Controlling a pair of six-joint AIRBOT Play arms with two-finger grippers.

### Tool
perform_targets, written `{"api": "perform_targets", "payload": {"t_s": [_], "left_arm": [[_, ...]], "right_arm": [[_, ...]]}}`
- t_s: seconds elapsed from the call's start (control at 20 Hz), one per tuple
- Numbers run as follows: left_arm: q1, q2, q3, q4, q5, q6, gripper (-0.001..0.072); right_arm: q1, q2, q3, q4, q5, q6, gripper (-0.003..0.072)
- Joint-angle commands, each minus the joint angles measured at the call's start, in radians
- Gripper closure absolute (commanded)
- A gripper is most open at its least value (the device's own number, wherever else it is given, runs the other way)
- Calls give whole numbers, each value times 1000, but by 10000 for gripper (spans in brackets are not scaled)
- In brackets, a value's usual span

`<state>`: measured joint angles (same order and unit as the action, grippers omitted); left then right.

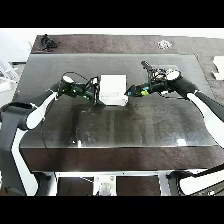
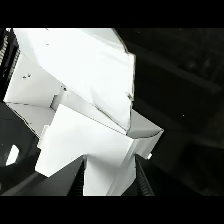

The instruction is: Fold the box and place the chain.

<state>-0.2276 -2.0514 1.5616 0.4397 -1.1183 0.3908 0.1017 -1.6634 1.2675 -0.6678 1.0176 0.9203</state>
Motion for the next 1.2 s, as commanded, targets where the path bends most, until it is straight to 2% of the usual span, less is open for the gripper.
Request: {"api": "perform_targets", "payload": {"t_s": [0.0, 0.1, 0.15, 0.3, 0.6, 0.8, 1.15], "left_arm": [[0, 0, 0, 0, 0, 0, 251], [0, 0, 0, 0, 0, 0, 251], [0, 0, 0, 0, 0, 0, 251], [0, 0, 0, 0, 0, 0, 251], [0, 0, 0, 0, 0, 0, 251], [0, 0, 0, 0, 0, 0, 250], [0, 0, 0, 0, 0, 0, 251]], "right_arm": [[5, -1, 4, -24, 3, 53, 293], [15, -1, 18, -46, 3, 80, 274], [23, -1, 32, -84, 3, 114, 230], [63, -1, 74, -188, 3, 206, 232], [97, -19, 93, -216, 3, 278, 234], [135, -21, 130, -369, 3, 392, 235], [220, -68, 211, -529, 3, 563, 236]]}}
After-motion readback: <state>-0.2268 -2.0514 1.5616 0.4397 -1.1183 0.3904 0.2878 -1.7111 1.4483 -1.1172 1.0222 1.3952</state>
